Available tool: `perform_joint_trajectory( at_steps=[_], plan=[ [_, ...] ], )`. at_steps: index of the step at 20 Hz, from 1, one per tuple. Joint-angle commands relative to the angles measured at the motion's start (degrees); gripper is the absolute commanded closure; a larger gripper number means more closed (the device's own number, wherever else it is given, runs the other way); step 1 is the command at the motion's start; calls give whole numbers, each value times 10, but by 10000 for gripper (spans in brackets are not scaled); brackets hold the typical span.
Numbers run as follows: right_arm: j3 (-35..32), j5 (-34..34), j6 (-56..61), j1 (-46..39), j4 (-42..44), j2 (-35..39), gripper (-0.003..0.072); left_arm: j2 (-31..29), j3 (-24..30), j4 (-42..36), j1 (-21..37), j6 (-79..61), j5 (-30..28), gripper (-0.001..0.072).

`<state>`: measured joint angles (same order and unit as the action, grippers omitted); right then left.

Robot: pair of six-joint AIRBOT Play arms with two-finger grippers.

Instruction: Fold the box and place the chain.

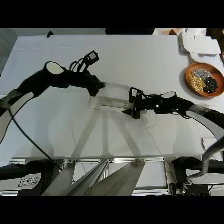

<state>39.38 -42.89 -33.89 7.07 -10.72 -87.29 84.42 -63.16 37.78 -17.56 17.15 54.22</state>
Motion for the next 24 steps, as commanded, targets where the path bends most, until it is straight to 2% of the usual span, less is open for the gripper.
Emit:
perform_joint_trajectory(
  at_steps=[1,4,8,11,14,18,20,24],
  plan=[
    [0,0,0,0,0,0,233,-35,0,47,12,-1,106,702],
    [0,0,0,0,0,0,233,-26,1,87,11,-2,144,706],
    [0,0,0,0,0,0,233,-1,23,106,10,-2,100,706],
    [0,0,0,0,0,0,233,27,29,128,9,13,41,706],
    [0,0,0,0,0,0,233,43,29,223,0,86,-16,705],
    [0,0,0,0,0,0,233,49,29,400,-4,192,-23,701],
    [0,0,0,0,0,0,233,49,29,428,-4,205,-22,701],
    [0,0,0,0,0,0,233,48,29,426,-6,204,-19,701]
  ],
)
